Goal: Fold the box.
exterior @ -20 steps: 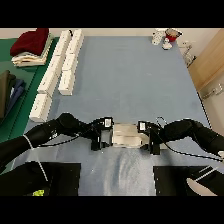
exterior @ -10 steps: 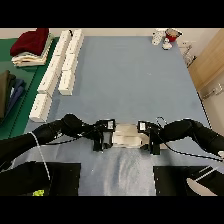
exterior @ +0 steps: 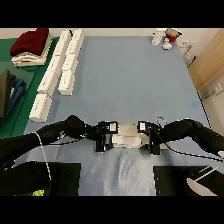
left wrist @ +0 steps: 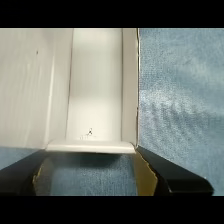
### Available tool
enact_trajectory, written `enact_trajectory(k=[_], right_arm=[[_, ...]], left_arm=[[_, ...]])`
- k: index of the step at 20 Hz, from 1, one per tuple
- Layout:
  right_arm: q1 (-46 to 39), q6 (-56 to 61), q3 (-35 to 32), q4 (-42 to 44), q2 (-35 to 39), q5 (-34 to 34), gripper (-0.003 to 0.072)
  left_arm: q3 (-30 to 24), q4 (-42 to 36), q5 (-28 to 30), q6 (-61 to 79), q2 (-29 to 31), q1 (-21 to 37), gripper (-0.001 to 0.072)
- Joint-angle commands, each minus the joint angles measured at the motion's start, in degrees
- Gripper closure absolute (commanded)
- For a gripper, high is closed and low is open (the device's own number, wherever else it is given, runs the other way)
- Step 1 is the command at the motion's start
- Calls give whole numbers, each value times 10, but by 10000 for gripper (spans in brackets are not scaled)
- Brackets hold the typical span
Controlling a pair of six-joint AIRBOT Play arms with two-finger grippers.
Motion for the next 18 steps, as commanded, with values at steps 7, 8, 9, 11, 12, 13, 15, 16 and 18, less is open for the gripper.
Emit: enact_trajectory(k=[7, 8, 9, 11, 12, 13, 15, 16, 18], right_arm=[[0, 0, 0, 0, 0, 0, 136], [0, 0, 0, 0, 0, 0, 136], [0, 0, 0, 0, 0, 0, 137], [0, 0, 0, 0, 0, 0, 136], [0, 0, 0, 0, 0, 0, 136], [0, 0, 0, 0, 0, 0, 136], [0, 0, 0, 0, 0, 0, 136], [0, 0, 0, 0, 0, 0, 136], [0, 0, 0, 0, 0, 0, 137]], left_arm=[[1, -13, 34, 2, -3, -29, 13], [1, -13, 35, 1, -3, -29, 13], [1, -13, 36, 0, -3, -29, 13], [1, -13, 36, 0, -3, -29, 48], [1, -13, 36, 0, -3, -30, 237], [1, -13, 36, 0, -3, -30, 357], [1, -12, 36, 0, -3, -30, 356], [1, -12, 36, 0, -3, -30, 356], [1, -13, 36, 0, -3, -30, 356]])
